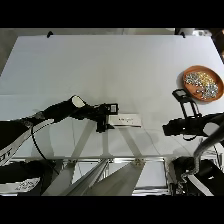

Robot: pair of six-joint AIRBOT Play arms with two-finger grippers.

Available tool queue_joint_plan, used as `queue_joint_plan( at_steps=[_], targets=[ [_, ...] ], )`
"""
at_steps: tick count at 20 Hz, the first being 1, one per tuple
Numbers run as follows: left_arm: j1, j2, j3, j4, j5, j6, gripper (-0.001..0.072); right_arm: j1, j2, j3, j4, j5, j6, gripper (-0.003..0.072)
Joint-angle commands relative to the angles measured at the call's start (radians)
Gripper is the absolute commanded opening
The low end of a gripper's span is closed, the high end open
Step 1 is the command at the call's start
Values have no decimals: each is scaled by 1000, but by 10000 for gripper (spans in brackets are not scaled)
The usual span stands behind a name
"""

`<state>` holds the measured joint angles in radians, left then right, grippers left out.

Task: Fold the box and place the chain.

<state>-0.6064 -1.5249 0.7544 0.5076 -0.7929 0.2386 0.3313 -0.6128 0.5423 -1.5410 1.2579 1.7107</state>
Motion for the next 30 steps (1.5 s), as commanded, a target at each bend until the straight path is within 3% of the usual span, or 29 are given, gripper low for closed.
queue_joint_plan(
  at_steps=[1, 2, 4, 6, 9, 11, 14, 17, 21, 23, 28, 29, 30],
  targets=[
    [0, 0, 0, -3, -16, -1, 387, -114, -34, 19, -95, 62, 19, 14],
    [0, 0, 0, -13, -28, 0, 381, -127, -46, 19, -95, 61, 4, 14],
    [0, 1, 0, -57, -23, -2, 247, -138, -74, 19, -96, 58, -2, 14],
    [3, 16, 0, -57, -40, -14, 9, -138, -105, 19, -92, 57, -10, 14],
    [35, 108, 0, -35, 24, -147, 5, -138, -126, 19, -85, 24, -10, 14],
    [98, 205, 0, 66, 92, -338, 5, -138, -125, 19, -85, -19, -7, 15],
    [282, 359, 0, 290, 95, -679, 4, -138, -125, 19, -81, -36, -7, 15],
    [527, 468, -1, 570, 70, -995, 4, -138, -125, 19, -81, -36, -7, 15],
    [803, 453, -12, 826, -6, -1263, 4, -138, -125, 19, -81, -36, -7, 15],
    [875, 428, -45, 862, -43, -1287, 4, -138, -125, 19, -81, -36, -7, 15],
    [892, 387, -83, 927, -135, -1287, 5, -138, -125, 19, -81, -36, -7, 15],
    [892, 387, -83, 937, -147, -1287, 23, -138, -125, 19, -81, -36, -7, 15],
    [892, 387, -83, 944, -159, -1287, 99, -138, -125, 19, -81, -36, -7, 15]
  ],
)
